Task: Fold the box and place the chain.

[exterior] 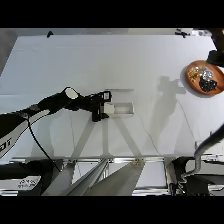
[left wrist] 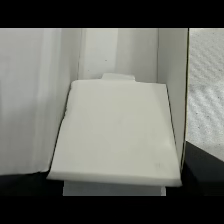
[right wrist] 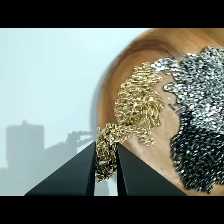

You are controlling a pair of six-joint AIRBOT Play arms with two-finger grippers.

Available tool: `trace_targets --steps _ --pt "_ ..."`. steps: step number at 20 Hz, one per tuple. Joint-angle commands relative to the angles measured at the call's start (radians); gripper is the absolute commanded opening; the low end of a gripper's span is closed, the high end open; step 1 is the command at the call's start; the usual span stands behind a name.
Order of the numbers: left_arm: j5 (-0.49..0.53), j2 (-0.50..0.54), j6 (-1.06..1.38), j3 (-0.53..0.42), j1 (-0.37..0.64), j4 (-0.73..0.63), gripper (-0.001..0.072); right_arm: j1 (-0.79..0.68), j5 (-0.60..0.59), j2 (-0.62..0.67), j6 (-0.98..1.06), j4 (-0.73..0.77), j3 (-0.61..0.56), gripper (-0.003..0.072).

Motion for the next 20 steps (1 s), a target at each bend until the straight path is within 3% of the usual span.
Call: trace_targets --steps 1,5,10,16,20 --pt "0.0 0.0 0.0 0.001 0.0 0.0 0.0508 0.004 0.171 0.146 -0.047 0.111 0.0 0.001" --pt "0.0 0.0 0.0 0.001 0.0 0.0 0.0508 0.068 0.283 0.305 -0.055 0.136 -0.002 0.001" --pt "0.0 0.0 0.0 0.001 0.0 0.0 0.0508 0.198 0.332 0.47 -0.023 0.144 -0.002 0.001" --pt "0.0 0.0 0.0 0.001 0.0 0.0 0.0508 0.365 0.414 0.561 0.048 0.154 -0.002 0.001" --pt "0.0 0.0 0.0 0.001 0.0 0.0 0.0508 0.512 0.395 0.569 0.096 0.138 -0.002 0.001"
